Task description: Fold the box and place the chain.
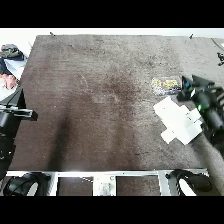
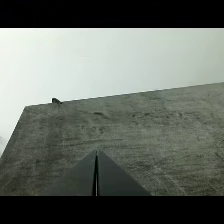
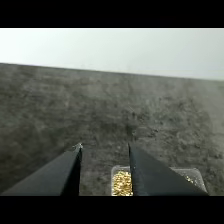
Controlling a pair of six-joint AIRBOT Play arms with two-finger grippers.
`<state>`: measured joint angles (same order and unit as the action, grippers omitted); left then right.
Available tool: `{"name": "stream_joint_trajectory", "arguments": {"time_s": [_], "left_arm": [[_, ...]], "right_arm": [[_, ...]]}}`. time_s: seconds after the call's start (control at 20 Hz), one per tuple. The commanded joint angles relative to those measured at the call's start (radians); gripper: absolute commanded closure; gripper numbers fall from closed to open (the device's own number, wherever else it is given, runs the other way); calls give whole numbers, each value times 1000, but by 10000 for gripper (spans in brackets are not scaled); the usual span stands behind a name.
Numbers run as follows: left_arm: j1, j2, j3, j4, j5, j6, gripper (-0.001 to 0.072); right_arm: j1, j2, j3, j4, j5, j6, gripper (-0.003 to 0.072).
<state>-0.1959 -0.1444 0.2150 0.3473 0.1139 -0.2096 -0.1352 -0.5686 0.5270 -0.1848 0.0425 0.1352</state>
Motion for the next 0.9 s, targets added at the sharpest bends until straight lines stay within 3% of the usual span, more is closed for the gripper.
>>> {"name": "stream_joint_trajectory", "arguments": {"time_s": [0.0, 0.15, 0.2, 0.25, 0.35, 0.65, 0.85], "left_arm": [[0, 0, 0, 0, 0, 0, 698], [0, 0, 0, 0, 0, 0, 698], [0, 0, 0, 0, 0, 0, 697], [0, 0, 0, 0, 0, 0, 698], [0, 0, 0, 0, 0, 0, 698], [0, 0, 0, 0, 0, 0, 697], [0, 0, 0, 0, 0, 0, 697]], "right_arm": [[-243, -273, 207, 3, 359, 61, 350], [-492, -446, 364, -214, 707, 202, 349], [-558, -497, 424, -321, 789, 274, 347], [-618, -551, 495, -424, 866, 352, 277], [-700, -646, 634, -570, 1007, 412, 277], [-764, -916, 986, -888, 1221, 494, 278], [-764, -1090, 1125, -972, 1294, 493, 277]]}}
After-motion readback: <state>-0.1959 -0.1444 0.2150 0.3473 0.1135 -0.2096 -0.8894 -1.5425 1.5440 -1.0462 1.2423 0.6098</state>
